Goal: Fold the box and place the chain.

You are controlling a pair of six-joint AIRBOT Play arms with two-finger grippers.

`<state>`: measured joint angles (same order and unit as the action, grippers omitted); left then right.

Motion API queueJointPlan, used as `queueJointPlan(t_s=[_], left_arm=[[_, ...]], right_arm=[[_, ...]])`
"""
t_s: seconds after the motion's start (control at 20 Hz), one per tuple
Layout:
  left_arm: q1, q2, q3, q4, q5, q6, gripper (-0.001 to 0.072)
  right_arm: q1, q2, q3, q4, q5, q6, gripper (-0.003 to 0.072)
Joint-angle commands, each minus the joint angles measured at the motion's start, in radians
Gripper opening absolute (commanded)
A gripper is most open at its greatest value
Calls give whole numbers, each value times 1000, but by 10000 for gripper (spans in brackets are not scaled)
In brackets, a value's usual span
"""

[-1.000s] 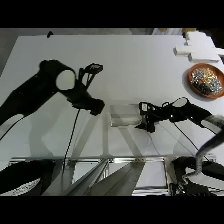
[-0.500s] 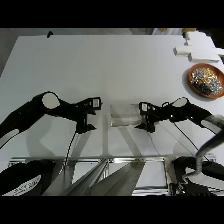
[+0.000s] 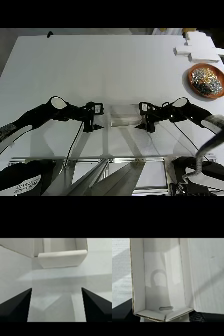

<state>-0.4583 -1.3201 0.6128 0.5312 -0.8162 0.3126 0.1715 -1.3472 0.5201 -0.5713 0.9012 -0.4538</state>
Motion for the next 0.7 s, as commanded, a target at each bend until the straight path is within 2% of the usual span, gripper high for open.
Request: queueJointPlan(t_s=[0.0, 0.3, 0.65], left_arm=[[-40, -11, -3, -56, 36, 30, 695], [-86, -22, -3, -90, 99, 20, 695], [-122, -63, -2, -107, 123, -24, 699]], right_arm=[[0, 1, 0, 0, 0, 0, 337], [0, 1, 0, 0, 0, 0, 337], [0, 1, 0, 0, 0, 0, 337]])
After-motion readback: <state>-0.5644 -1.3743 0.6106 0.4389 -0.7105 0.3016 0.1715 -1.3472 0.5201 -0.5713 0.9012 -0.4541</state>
